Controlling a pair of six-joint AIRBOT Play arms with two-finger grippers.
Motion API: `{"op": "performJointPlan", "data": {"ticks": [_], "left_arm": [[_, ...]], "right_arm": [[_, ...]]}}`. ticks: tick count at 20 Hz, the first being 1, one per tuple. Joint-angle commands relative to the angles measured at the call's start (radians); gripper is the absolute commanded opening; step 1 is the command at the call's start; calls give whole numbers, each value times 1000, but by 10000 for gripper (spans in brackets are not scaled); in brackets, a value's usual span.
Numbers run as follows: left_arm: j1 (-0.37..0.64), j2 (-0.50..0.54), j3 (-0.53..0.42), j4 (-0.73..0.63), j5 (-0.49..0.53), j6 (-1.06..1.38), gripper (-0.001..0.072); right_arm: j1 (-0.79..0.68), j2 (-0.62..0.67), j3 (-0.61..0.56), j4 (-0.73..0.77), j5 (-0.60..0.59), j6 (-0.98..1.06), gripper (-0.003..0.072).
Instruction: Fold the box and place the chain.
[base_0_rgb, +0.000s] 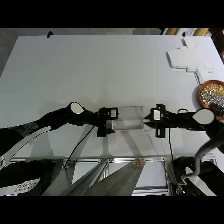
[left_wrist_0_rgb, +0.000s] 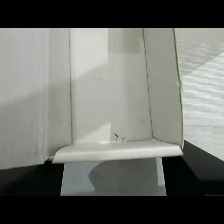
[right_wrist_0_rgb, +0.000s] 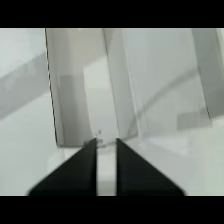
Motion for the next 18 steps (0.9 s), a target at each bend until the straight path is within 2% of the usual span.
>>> {"op": "performJointPlan", "data": {"ticks": [1, 3, 5, 6, 9, 13, 18], "left_arm": [[0, 0, 0, 2, -3, 2, 334], [0, 0, 0, 1, -2, 2, 334], [0, 0, 0, 1, -3, 2, 334], [0, 0, 0, 1, -3, 2, 334], [0, 0, 0, 1, -3, 2, 334], [0, 0, 0, 1, -3, 2, 334], [0, 0, 0, 1, -3, 2, 334]], "right_arm": [[-42, 66, 1, -74, 7, 222, 14], [-42, 63, 1, -59, -90, 464, 14], [-53, 50, 1, -127, -219, 765, 14], [-74, 37, 1, -173, -249, 890, 14], [-160, -24, 1, -285, -241, 1112, 14], [-208, -167, 1, -278, -151, 1131, 14], [-197, -277, 1, -128, -8, 1067, 14]]}}
